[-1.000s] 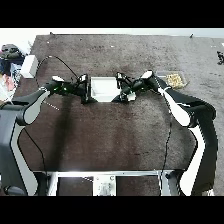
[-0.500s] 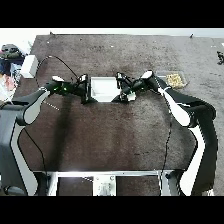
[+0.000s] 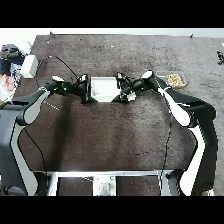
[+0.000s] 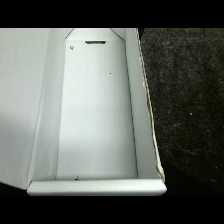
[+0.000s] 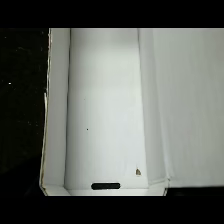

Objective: Fold the box and place the chain.

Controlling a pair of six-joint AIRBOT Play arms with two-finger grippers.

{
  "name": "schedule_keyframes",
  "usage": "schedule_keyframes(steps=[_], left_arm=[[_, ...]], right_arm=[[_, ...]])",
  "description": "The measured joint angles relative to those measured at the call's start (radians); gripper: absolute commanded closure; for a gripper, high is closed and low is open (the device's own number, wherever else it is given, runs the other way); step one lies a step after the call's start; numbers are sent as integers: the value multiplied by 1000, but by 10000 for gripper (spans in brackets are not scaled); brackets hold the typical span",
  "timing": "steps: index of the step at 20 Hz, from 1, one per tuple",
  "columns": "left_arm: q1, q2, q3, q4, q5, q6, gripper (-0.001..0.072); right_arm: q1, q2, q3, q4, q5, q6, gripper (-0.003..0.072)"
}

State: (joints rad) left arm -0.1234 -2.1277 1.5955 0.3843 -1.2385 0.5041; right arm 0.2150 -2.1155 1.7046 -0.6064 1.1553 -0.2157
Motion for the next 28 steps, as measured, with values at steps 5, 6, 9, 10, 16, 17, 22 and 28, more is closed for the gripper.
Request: schedule_keyframes(steps=[5,6,9,10,16,17,22,28], left_arm=[[0,0,0,0,1,0,359],[0,0,0,0,1,0,359],[0,0,0,-2,4,1,358],[0,0,0,-2,4,1,358],[-1,0,0,-1,1,1,359],[-2,0,0,-1,0,1,359],[-1,0,0,-1,0,0,359],[-1,0,0,-2,4,0,359]], right_arm=[[0,0,0,0,-4,0,304],[0,0,0,0,-6,0,58],[-1,2,0,-1,-4,14,-34],[-1,2,0,-2,0,18,-34],[-2,10,0,-46,20,39,-34],[-2,15,0,-61,24,45,-34],[-15,38,0,-106,29,60,-34],[-61,50,0,-106,35,106,-34]])
